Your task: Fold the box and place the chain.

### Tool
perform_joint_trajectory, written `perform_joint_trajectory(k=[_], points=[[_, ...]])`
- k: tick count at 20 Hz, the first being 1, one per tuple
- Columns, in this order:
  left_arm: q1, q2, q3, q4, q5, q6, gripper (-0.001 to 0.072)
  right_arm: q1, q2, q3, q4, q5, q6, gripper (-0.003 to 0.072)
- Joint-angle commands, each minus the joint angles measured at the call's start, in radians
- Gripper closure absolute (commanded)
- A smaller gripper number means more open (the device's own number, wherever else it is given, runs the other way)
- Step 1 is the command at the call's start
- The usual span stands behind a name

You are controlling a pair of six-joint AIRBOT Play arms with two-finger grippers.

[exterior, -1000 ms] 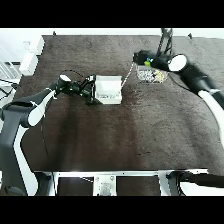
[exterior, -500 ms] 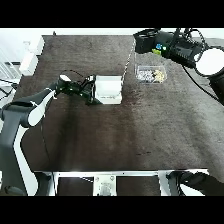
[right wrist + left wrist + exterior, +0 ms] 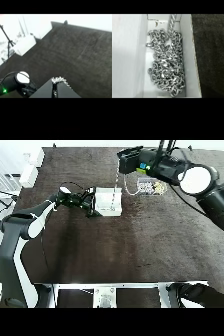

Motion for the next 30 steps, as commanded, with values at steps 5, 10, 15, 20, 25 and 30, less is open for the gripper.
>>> perform_joint_trajectory(k=[5,10,15,20,25,30], points=[[0.001,0.0,0.0,0.0,-0.001,0.0,0.0314,0.027,-0.14,-0.006,0.015,0.003,0.06,0.068],[0.001,0.0,0.0,0.0,-0.001,0.0,0.0314,0.046,-0.241,-0.043,0.015,-0.016,0.104,0.068],[0.001,0.001,0.0,0.0,-0.001,0.0,0.0314,0.05,-0.354,-0.146,0.015,-0.131,0.126,0.0679],[0.001,0.001,0.0,0.0,-0.001,0.0,0.0315,0.044,-0.391,-0.172,0.014,-0.138,0.125,0.0657],[0.001,0.0,0.0,0.0,-0.001,0.0,0.0314,-0.023,-0.298,-0.172,-0.027,-0.104,0.098,0.0351],[0.001,0.001,0.0,0.0,-0.001,0.0,0.0315,-0.246,-0.291,-0.178,-0.089,-0.1,0.116,0.0197]])
